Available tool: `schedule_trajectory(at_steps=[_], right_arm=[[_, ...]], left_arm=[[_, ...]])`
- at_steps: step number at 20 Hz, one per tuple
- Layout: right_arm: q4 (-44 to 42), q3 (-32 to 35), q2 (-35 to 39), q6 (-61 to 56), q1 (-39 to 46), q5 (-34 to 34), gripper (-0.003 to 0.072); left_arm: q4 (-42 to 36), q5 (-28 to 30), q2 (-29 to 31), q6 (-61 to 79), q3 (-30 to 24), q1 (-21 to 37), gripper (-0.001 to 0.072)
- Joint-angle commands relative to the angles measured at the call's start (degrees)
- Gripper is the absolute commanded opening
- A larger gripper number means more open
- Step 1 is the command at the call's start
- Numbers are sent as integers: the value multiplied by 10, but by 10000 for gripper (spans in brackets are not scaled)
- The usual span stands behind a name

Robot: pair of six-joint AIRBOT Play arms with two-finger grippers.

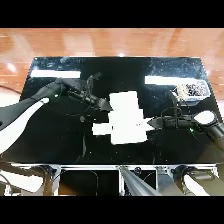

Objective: Fold the box and place the chain.

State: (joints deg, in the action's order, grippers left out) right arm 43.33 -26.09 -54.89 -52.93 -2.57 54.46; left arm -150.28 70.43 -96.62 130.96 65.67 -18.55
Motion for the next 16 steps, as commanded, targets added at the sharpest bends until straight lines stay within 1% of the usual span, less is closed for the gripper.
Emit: schedule_trajectory(at_steps=[1,7,8,11,16], right_arm=[[-2,1,0,-1,-1,9,37],[-2,1,0,0,-1,8,37],[-2,1,0,0,-1,8,37],[-2,1,0,0,-1,8,37],[-3,1,0,0,-1,8,37]], left_arm=[[-19,61,-63,11,50,-19,611],[-21,62,-83,34,53,-46,611],[-21,66,-83,42,53,-47,610],[-21,103,-83,83,53,-48,609],[-7,110,-83,89,53,-48,608]])
